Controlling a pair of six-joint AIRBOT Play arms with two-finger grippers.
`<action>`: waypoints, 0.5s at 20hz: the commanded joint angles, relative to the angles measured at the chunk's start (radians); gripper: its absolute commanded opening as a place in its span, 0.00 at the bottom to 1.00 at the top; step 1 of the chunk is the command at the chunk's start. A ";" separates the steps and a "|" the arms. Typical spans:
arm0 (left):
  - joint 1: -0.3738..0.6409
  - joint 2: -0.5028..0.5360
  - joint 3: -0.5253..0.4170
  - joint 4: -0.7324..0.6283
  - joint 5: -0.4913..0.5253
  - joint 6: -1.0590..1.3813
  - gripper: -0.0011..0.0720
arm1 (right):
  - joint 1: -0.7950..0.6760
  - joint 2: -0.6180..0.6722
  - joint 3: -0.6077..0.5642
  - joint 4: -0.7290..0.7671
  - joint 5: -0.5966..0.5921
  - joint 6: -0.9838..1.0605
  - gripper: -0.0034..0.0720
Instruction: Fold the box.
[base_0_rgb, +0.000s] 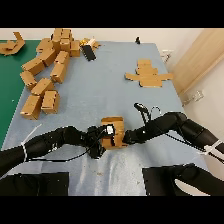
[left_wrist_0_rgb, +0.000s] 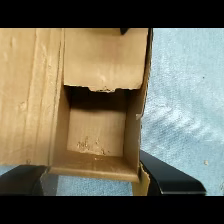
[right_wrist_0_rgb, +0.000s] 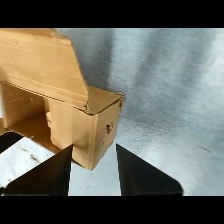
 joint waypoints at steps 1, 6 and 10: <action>0.001 0.001 0.000 0.000 0.000 0.000 0.73 | 0.132 -0.034 0.060 -0.225 0.009 0.214 0.58; 0.001 0.001 0.000 0.000 0.000 0.000 0.73 | 0.245 -0.086 0.141 -0.377 -0.020 0.412 0.58; 0.001 0.001 0.000 0.000 0.000 0.000 0.73 | 0.314 -0.179 0.202 -0.422 -0.019 0.521 0.58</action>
